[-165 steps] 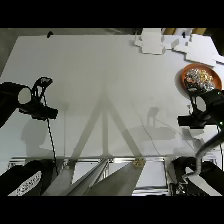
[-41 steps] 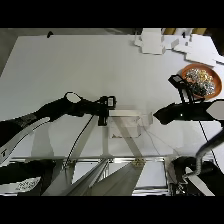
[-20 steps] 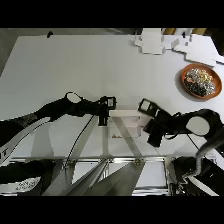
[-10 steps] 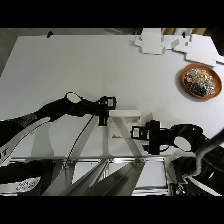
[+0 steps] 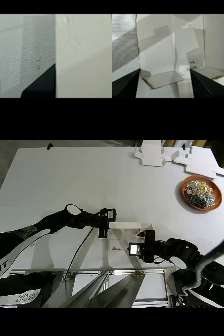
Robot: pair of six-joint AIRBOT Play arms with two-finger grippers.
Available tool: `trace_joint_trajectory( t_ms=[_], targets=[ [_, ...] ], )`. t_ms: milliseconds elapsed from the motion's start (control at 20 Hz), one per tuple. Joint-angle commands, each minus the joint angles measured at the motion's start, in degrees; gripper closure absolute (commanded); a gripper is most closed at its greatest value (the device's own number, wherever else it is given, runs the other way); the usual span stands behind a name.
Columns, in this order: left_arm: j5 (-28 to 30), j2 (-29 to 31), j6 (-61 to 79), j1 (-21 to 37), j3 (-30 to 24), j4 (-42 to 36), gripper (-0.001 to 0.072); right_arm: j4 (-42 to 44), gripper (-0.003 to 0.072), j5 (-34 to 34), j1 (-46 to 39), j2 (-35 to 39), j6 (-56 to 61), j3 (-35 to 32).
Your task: Fold the box and place the chain.
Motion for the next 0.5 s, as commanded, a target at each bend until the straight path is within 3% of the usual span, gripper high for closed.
trace_joint_trajectory(
  t_ms=[0, 450],
  targets=[
    [0.0, 0.0, 0.0, 0.0, 0.0, 0.0, 0.0701, -2.4, -0.0003, -2.5, 0.1, -1.1, -0.1, 0.4],
    [0.0, 0.0, 0.0, 0.0, 0.0, 0.0, 0.0701, 4.0, -0.0003, 4.2, -10.5, -1.1, -6.2, 7.2]
  ],
)
